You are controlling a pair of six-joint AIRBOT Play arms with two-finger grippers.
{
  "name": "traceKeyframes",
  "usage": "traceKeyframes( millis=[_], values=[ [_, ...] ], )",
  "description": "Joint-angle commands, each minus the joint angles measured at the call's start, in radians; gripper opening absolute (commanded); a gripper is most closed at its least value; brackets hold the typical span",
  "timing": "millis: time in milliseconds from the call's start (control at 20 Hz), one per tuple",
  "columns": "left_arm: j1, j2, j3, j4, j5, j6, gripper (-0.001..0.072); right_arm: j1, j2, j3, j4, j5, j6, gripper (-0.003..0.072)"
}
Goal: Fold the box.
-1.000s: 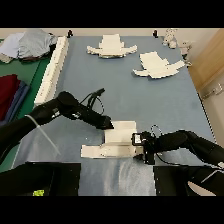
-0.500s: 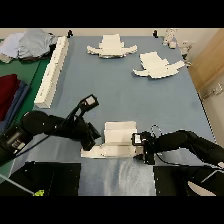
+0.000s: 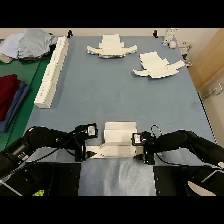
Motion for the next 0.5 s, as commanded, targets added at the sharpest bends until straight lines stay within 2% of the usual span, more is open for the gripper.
traceKeyframes(
  millis=[0,100,300,350,400,450],
  values=[
    [-0.003,-0.043,-0.026,-0.025,0.014,0.101,0.0720,0.000,0.001,0.000,0.000,0.000,0.000,0.0529],
    [-0.027,-0.072,-0.026,-0.063,0.023,0.129,0.0720,0.000,0.001,0.000,0.000,0.000,0.000,0.0529],
    [-0.093,-0.152,-0.026,-0.132,0.115,0.139,0.0707,0.000,0.001,0.000,0.000,0.000,0.000,0.0529],
    [-0.108,-0.171,-0.026,-0.150,0.148,0.139,0.0602,0.000,0.001,0.000,0.000,0.000,0.000,0.0529],
    [-0.119,-0.185,-0.026,-0.153,0.177,0.139,0.0597,0.000,0.001,0.000,0.000,0.001,0.000,0.0529],
    [-0.129,-0.196,-0.025,-0.159,0.204,0.139,0.0507,0.000,0.001,0.000,0.000,0.000,0.000,0.0529]
  ],
)
